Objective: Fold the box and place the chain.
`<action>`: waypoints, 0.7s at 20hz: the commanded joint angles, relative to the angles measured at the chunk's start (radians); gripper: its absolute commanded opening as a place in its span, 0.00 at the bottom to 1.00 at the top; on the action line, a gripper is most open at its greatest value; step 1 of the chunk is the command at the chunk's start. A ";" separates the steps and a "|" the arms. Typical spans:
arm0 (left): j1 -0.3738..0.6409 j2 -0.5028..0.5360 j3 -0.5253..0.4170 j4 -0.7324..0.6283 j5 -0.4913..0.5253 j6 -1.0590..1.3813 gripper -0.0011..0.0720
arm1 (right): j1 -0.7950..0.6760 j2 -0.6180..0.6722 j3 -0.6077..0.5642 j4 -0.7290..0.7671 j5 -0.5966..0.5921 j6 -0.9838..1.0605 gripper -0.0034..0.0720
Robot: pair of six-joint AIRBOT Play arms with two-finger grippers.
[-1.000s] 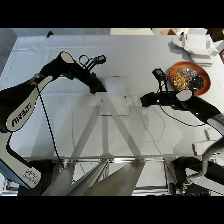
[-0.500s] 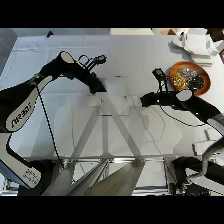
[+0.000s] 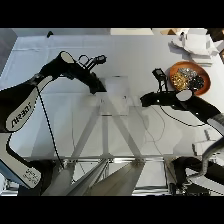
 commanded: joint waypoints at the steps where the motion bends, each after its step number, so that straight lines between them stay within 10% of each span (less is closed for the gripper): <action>1: 0.000 0.005 0.001 0.000 -0.008 0.002 0.03 | 0.001 0.001 0.001 0.001 -0.007 0.000 0.49; 14: 0.000 0.440 -0.048 0.318 -0.241 -0.227 0.01 | 0.000 0.345 0.037 -0.204 0.000 0.097 0.54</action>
